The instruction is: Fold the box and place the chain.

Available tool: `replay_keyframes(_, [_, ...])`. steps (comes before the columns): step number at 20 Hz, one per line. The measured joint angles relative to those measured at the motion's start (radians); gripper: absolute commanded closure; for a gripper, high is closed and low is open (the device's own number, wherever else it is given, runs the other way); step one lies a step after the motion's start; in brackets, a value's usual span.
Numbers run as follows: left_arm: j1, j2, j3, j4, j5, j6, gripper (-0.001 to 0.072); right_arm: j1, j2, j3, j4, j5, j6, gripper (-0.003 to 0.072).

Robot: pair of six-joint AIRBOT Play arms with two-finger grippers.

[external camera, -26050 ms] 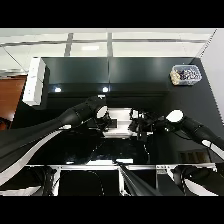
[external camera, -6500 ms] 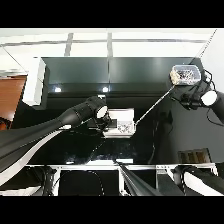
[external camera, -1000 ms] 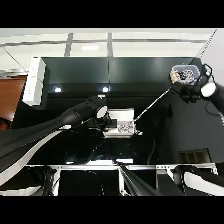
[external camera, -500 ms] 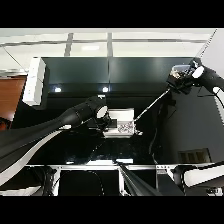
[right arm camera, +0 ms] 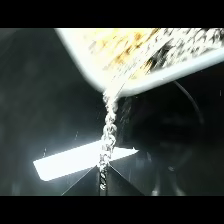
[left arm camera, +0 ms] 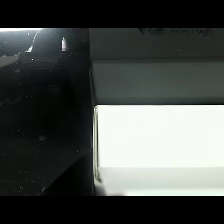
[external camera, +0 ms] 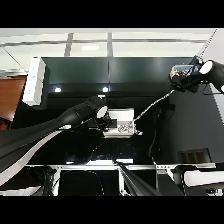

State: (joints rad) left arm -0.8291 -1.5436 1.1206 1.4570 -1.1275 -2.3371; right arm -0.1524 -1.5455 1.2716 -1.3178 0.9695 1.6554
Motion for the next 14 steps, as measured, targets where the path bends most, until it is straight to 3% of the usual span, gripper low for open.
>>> replay_keyframes(8, [0.000,0.000,0.000,0.000,0.000,0.000,0.0678,0.018,0.614,-0.409,0.058,-0.006,-0.084,0.0663])
replay_keyframes(11, [0.000,0.000,0.000,0.000,0.000,0.000,0.0678,0.019,0.817,-0.486,0.147,0.019,-0.096,0.0663])
replay_keyframes(14, [0.000,0.000,0.000,0.000,0.000,0.000,0.0678,0.019,0.936,-0.515,0.277,0.074,-0.134,0.0663])
